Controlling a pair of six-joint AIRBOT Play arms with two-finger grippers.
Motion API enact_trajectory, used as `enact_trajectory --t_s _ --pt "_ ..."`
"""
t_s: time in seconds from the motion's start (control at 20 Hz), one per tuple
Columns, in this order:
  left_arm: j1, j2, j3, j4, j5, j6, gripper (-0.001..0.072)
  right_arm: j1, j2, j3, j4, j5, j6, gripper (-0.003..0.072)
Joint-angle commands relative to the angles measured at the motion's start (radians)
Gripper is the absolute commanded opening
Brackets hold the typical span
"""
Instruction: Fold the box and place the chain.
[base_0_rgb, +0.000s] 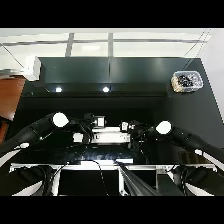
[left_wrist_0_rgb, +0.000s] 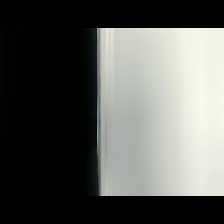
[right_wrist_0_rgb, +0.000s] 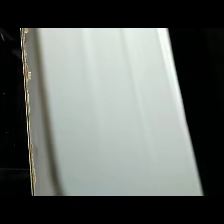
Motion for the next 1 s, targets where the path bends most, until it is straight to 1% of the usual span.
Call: enact_trajectory --t_s 0.0,0.65,0.95 --pt "0.0 -0.001 -0.001 0.0 0.001 0.0 0.0033 0.001 -0.001 0.0 0.0 -0.003 0.002 0.0695" --pt "0.0 -0.001 -0.001 0.0 0.0 0.001 0.0033 0.003 -0.002 0.0 -0.003 -0.014 0.012 0.0695" --pt "0.0 -0.001 -0.001 0.001 0.001 0.001 0.0032 0.034 -0.003 0.0 -0.042 -0.014 0.013 0.0695"
